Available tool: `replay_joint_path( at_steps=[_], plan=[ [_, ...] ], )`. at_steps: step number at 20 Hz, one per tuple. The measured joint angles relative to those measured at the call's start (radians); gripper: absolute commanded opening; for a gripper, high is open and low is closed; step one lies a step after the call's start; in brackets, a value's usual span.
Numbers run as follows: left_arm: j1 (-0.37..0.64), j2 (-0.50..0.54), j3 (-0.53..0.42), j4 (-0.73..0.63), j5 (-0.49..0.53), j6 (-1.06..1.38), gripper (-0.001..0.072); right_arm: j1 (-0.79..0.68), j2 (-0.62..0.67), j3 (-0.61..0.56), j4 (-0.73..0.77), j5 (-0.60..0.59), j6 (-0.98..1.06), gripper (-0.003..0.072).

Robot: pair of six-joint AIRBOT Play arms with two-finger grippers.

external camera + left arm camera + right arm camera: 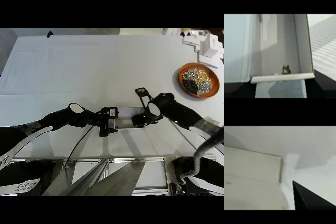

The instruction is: Fold the box and place the chain.

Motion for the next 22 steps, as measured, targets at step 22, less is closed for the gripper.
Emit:
replay_joint_path(
  at_steps=[22],
  plan=[
    [0.0,0.0,0.0,0.0,-0.015,0.0,0.0139,-0.776,-0.214,0.573,-0.039,0.008,-0.441,0.031]
  ],
)
